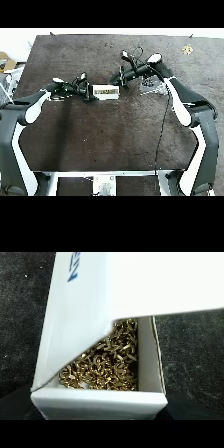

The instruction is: Fold the box and place the chain.

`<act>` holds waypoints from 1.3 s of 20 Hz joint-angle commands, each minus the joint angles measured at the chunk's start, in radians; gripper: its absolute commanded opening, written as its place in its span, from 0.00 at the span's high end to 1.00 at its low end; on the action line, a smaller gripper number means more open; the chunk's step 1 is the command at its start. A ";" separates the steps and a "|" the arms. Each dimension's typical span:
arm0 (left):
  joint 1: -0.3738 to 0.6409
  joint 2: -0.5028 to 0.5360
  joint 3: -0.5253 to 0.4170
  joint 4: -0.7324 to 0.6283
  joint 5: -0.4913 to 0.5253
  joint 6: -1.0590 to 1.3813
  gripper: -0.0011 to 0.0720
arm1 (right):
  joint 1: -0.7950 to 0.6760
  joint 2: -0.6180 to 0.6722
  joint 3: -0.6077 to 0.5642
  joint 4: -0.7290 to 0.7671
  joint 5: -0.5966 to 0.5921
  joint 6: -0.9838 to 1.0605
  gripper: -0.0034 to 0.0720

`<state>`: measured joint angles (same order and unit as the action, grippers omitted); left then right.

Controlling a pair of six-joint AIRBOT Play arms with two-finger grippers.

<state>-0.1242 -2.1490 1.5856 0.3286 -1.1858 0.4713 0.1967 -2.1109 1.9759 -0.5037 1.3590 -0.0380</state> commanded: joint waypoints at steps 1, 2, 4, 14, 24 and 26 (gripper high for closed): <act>0.000 0.000 0.000 0.000 0.000 0.000 0.59 | 0.027 0.006 -0.001 -0.010 0.008 -0.022 0.82; 0.000 0.000 0.000 0.000 0.000 0.000 0.59 | 0.029 0.017 -0.012 -0.009 0.009 -0.022 0.82; 0.000 0.000 0.000 0.000 0.000 0.000 0.59 | 0.032 0.058 -0.076 -0.009 -0.030 -0.024 0.82; 0.000 0.000 0.000 0.000 0.000 0.000 0.59 | 0.035 0.097 -0.229 0.036 -0.163 -0.188 0.44; 0.000 0.000 0.000 0.000 0.000 0.000 0.60 | 0.034 0.109 -0.231 0.036 -0.167 -0.199 0.51; 0.000 0.000 0.000 0.000 0.000 0.000 0.59 | 0.035 0.149 -0.276 0.037 -0.169 -0.195 0.51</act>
